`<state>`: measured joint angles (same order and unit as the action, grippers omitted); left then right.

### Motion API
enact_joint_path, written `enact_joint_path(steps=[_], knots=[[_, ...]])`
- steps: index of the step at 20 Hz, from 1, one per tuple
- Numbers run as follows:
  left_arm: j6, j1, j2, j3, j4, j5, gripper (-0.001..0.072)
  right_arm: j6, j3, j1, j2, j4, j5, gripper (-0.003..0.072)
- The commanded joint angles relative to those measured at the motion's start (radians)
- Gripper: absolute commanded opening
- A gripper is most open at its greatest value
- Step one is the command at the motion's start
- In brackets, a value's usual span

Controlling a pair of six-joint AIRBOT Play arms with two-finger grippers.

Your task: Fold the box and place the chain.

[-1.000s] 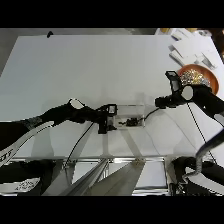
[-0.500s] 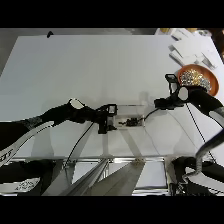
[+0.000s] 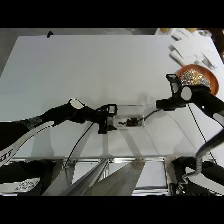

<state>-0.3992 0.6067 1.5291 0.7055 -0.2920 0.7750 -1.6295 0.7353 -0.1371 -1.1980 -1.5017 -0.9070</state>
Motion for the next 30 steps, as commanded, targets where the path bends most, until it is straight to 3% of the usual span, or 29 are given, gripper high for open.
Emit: enact_joint_path(steps=[1,8,14,18,22,30], knots=[[0.000,-0.001,-0.001,0.000,0.000,0.000,0.0314,0.028,0.000,-0.001,0.139,0.087,-0.053,0.0016],[0.000,-0.001,-0.001,0.000,0.000,0.000,0.0314,0.123,0.000,-0.001,0.492,0.367,-0.164,0.0017],[0.000,-0.001,0.000,0.000,0.000,0.000,0.0314,0.225,0.000,-0.001,0.606,0.672,-0.213,0.0017],[0.000,-0.001,-0.001,0.000,0.000,0.000,0.0314,0.227,0.000,-0.111,0.605,0.686,-0.185,0.0017],[0.000,-0.001,0.000,0.000,0.000,0.000,0.0314,0.184,0.000,-0.289,0.564,0.561,-0.045,0.0017],[0.000,-0.001,0.000,0.000,0.000,0.000,0.0314,0.171,0.000,-0.402,0.275,0.452,-0.021,0.0018]])
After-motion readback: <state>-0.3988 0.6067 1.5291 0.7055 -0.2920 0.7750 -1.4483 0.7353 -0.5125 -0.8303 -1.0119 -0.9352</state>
